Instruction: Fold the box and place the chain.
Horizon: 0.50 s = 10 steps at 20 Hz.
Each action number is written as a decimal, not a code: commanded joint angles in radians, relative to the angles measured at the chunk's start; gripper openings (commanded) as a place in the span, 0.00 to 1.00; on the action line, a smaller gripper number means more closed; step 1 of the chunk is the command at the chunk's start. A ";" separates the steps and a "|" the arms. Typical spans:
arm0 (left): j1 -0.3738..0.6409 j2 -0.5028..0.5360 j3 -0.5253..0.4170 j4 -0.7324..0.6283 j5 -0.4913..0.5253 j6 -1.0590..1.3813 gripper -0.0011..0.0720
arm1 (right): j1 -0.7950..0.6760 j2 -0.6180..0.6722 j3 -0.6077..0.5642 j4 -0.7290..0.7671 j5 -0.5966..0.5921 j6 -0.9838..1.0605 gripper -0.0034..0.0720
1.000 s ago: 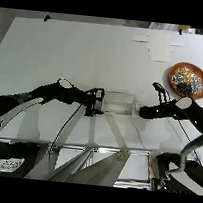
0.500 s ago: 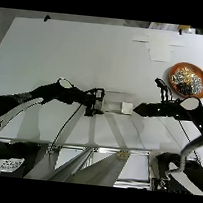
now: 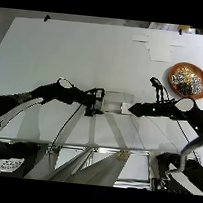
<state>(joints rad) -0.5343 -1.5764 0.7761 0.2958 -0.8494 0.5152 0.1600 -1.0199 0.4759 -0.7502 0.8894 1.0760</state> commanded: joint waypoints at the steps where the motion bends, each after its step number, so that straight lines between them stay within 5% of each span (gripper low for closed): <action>1: 0.001 0.001 0.000 0.000 0.000 0.001 0.36 | 0.015 0.001 0.002 -0.017 -0.031 0.054 0.47; 4: 0.001 0.001 0.000 0.000 0.000 0.000 0.36 | 0.053 0.000 0.041 -0.078 -0.057 0.146 0.47; 10: 0.001 0.001 0.000 0.000 0.000 0.001 0.36 | 0.281 -0.096 0.209 -0.531 0.046 0.708 0.47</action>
